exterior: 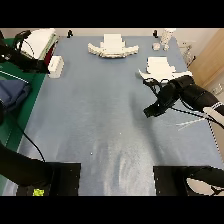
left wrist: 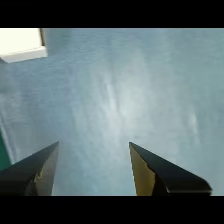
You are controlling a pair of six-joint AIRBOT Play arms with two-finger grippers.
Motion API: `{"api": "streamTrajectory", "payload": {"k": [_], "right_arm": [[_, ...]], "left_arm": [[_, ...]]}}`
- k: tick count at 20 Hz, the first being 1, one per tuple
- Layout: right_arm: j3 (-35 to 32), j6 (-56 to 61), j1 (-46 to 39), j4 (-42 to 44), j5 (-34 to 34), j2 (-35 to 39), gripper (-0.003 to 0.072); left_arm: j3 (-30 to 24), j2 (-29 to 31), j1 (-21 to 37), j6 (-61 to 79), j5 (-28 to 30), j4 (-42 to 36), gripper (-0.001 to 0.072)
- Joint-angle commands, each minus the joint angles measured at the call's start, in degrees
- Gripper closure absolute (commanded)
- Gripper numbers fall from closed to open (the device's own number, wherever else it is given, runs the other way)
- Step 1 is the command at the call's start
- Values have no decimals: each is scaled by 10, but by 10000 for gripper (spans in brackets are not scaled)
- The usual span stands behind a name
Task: Fold the box.
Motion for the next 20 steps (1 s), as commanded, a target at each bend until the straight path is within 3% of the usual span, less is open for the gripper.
{"api": "streamTrajectory", "payload": {"k": [1, 3, 5, 10, 13, 16, 20], "right_arm": [[0, 0, 0, 0, 0, 0, 680], [0, 0, 0, 0, 0, 0, 680], [0, 0, 0, 0, 0, 0, 680], [0, 0, 0, 0, 0, 0, 680], [0, 0, 0, 0, 0, 0, 680], [0, 0, 0, 0, 0, 0, 680], [0, 0, 0, 0, 0, 0, 680]], "left_arm": [[-15, 56, -10, -24, -126, -95, 12], [-63, 99, -42, -31, -146, -116, 12], [-139, 156, -93, -32, -126, -116, 12], [-391, 316, -248, -50, 12, -118, 12], [-510, 364, -337, -66, 88, -118, 12], [-565, 363, -402, -78, 145, -118, 12], [-571, 357, -428, -78, 157, -118, 12]]}}
